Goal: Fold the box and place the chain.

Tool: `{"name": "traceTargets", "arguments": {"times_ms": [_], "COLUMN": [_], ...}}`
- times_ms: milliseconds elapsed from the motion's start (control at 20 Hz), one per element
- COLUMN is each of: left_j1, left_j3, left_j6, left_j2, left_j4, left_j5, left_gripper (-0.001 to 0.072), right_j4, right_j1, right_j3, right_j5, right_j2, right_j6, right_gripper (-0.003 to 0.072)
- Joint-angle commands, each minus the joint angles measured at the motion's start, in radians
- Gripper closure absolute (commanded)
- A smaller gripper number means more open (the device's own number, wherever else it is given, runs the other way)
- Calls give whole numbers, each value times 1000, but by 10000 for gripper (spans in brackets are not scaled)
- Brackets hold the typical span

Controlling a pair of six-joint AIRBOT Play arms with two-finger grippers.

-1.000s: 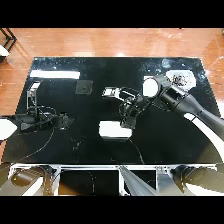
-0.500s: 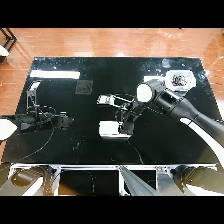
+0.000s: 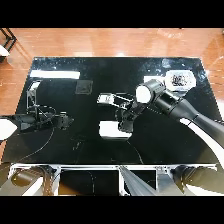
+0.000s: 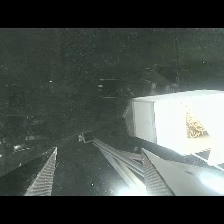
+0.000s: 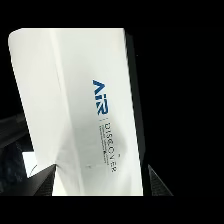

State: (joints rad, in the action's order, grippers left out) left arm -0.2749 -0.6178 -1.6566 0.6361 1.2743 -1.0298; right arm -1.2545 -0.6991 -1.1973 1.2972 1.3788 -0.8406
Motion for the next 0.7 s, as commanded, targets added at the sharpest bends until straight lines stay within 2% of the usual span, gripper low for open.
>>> {"name": "traceTargets", "arguments": {"times_ms": [0, 650], "left_j1": [1, 1], "left_j3": [0, 0], "left_j6": [0, 0], "left_j2": [0, 0], "left_j4": [0, 0], "left_j5": [0, 0], "left_gripper": [94, 94], "right_j4": [-3, -26], "right_j1": [-1, -6], "right_j3": [0, 0], "right_j5": [-2, -5], "right_j2": [2, 8], "right_j6": [-2, -19], "right_gripper": [42, 41]}}
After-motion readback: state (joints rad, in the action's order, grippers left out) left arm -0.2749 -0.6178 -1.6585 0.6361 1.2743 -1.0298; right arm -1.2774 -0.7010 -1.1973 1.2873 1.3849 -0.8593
